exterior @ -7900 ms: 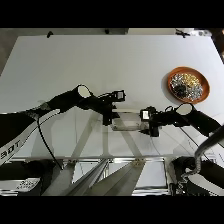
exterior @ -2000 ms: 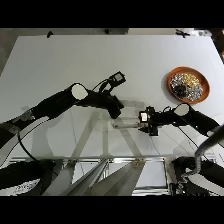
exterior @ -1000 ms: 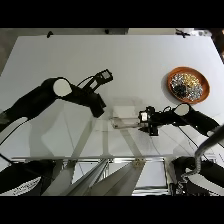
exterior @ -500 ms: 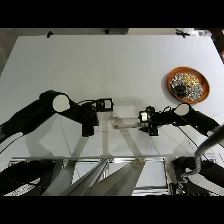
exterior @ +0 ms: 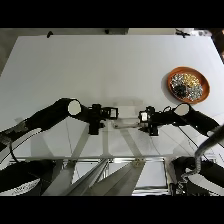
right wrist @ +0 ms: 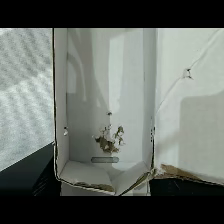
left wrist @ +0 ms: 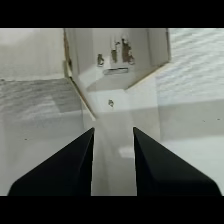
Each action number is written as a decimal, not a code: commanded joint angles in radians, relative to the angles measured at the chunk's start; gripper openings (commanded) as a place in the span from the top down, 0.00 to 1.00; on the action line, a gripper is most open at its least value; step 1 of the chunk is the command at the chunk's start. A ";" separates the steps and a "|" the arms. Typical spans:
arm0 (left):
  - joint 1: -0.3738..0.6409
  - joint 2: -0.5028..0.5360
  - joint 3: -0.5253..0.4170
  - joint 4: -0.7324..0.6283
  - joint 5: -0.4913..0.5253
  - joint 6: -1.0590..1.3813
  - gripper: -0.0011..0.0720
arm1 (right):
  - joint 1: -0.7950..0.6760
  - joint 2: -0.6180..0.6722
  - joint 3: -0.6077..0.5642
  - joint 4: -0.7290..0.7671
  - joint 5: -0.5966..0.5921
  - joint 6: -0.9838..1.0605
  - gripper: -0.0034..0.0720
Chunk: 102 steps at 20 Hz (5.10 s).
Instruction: Fold the box and place the chain.
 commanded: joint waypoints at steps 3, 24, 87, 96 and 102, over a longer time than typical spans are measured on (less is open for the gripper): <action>-0.002 -0.042 -0.002 -0.044 0.077 0.021 0.62 | 0.000 0.000 -0.001 0.000 0.000 0.000 0.41; -0.071 -0.048 -0.002 -0.131 0.115 0.029 0.80 | 0.000 0.000 -0.001 0.000 0.000 0.000 0.41; 0.104 0.149 -0.241 -0.205 0.122 -0.936 0.98 | 0.000 0.000 -0.001 0.000 0.000 0.000 0.41; 0.031 0.140 -0.241 -0.438 0.145 -0.682 0.98 | 0.000 0.000 -0.001 0.000 0.000 0.000 0.41; 0.012 0.145 -0.240 -0.510 0.171 -0.663 0.87 | 0.000 0.000 -0.001 0.000 0.000 0.000 0.41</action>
